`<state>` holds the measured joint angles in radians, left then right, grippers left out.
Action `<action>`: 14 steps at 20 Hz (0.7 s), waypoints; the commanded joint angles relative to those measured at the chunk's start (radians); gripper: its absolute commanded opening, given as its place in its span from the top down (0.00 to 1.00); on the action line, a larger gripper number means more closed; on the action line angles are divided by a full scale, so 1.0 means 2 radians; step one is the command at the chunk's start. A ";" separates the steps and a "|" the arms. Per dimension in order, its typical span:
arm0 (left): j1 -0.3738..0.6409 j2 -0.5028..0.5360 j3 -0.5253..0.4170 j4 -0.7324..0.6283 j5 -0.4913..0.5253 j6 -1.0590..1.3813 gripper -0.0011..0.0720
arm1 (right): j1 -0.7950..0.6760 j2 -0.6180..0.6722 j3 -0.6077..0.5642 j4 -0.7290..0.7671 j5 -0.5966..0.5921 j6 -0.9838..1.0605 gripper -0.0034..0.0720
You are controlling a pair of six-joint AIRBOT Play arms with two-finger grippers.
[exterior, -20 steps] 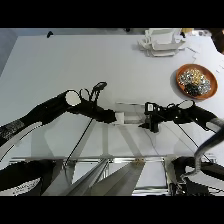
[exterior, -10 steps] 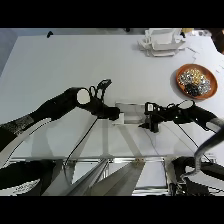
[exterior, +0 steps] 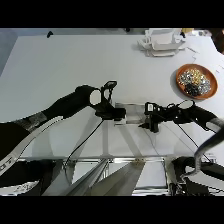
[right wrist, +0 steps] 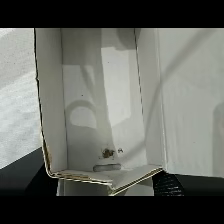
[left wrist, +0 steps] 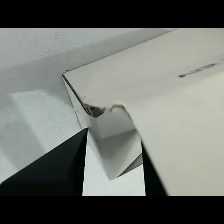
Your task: Fold the box and place the chain.
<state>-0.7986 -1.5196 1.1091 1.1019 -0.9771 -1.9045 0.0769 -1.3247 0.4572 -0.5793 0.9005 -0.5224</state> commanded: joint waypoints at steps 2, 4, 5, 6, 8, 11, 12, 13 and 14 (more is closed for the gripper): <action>-0.015 -0.023 0.030 0.046 -0.022 -0.059 0.48 | 0.000 0.000 0.000 0.000 0.000 0.000 0.40; -0.017 -0.025 0.035 0.075 -0.032 -0.093 0.48 | 0.000 0.000 0.000 0.000 0.000 0.000 0.40; -0.017 -0.026 0.035 0.083 -0.033 -0.105 0.48 | 0.000 0.000 0.000 0.000 0.000 0.000 0.40; -0.018 -0.026 0.035 0.091 -0.034 -0.117 0.48 | 0.000 0.000 0.000 0.000 0.000 0.000 0.40; -0.020 -0.029 0.035 0.112 -0.034 -0.136 0.49 | 0.000 0.000 0.000 0.000 0.000 0.000 0.40; -0.023 -0.043 0.051 0.134 -0.052 -0.138 0.54 | 0.000 0.000 0.000 0.000 0.000 0.000 0.40; -0.026 -0.050 0.059 0.134 -0.058 -0.139 0.54 | 0.000 0.000 0.000 0.000 0.000 0.000 0.40; -0.028 -0.058 0.068 0.133 -0.062 -0.139 0.54 | 0.000 0.000 0.000 0.000 0.000 0.000 0.40; -0.031 -0.064 0.075 0.134 -0.064 -0.141 0.54 | 0.000 0.000 0.000 0.000 0.000 0.000 0.40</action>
<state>-0.8494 -1.6176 1.2240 1.3426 -1.0752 -2.1670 0.0769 -1.3247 0.4572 -0.5789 0.9005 -0.5217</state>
